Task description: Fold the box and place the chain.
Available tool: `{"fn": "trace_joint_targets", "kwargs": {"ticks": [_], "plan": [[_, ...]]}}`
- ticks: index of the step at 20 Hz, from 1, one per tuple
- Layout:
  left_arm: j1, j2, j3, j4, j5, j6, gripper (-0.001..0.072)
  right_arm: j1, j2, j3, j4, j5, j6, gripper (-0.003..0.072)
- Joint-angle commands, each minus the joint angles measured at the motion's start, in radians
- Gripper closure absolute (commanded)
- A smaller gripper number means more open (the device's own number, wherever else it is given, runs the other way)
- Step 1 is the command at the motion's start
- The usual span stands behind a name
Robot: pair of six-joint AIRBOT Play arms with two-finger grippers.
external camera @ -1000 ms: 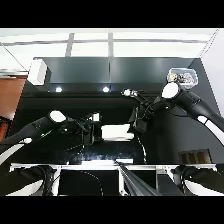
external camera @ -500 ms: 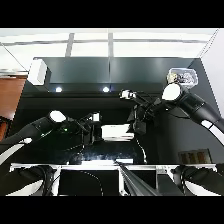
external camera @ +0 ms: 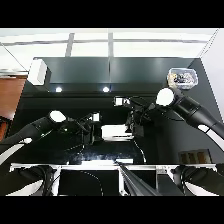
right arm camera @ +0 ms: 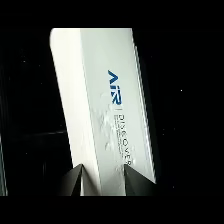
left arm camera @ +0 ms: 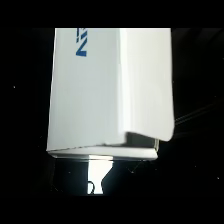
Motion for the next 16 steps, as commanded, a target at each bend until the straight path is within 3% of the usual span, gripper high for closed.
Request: {"fn": "trace_joint_targets", "kwargs": {"ticks": [1,2,16], "plan": [[0.0,-0.001,0.0,0.0,0.0,0.0,0.0359,0.004,0.001,0.0,-0.006,-0.003,0.006,0.0405],[0.0,-0.001,0.0,0.0,0.0,0.0,0.0359,0.004,0.001,0.0,-0.006,0.0,0.006,0.0453],[0.0,-0.001,0.0,0.0,0.0,0.0,0.0358,0.053,0.001,-0.002,-0.06,-0.021,0.068,0.0453]]}}
